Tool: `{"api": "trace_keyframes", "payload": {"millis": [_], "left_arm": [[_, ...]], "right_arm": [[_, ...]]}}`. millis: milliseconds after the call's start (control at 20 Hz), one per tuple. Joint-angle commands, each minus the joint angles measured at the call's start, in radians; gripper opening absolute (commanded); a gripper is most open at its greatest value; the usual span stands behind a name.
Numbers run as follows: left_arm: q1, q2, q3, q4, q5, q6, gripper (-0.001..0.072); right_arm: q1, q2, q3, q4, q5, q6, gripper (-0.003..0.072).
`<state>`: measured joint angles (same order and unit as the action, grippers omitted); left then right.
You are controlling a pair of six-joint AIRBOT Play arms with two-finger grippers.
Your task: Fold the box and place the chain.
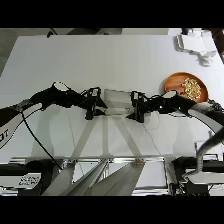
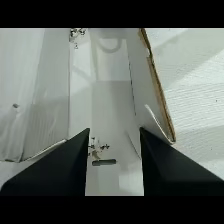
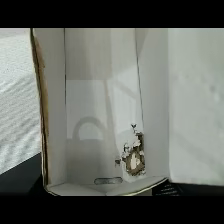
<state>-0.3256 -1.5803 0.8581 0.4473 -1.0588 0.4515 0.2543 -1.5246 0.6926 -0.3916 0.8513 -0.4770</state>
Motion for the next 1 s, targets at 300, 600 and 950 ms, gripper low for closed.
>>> {"api": "trace_keyframes", "payload": {"millis": [300, 600, 950], "left_arm": [[0.063, 0.156, 0.0, 0.037, -0.003, -0.031, 0.0011], [0.225, 0.402, -0.001, 0.283, 0.028, -0.587, 0.001], [0.309, 0.394, -0.032, 0.706, 0.048, -1.582, 0.0009]], "right_arm": [[0.0, 0.0, 0.0, 0.0, -0.002, 0.001, 0.0386], [0.0, 0.0, 0.0, 0.0, -0.002, 0.001, 0.0386], [0.0, 0.0, 0.0, 0.001, -0.002, 0.001, 0.0386]]}}
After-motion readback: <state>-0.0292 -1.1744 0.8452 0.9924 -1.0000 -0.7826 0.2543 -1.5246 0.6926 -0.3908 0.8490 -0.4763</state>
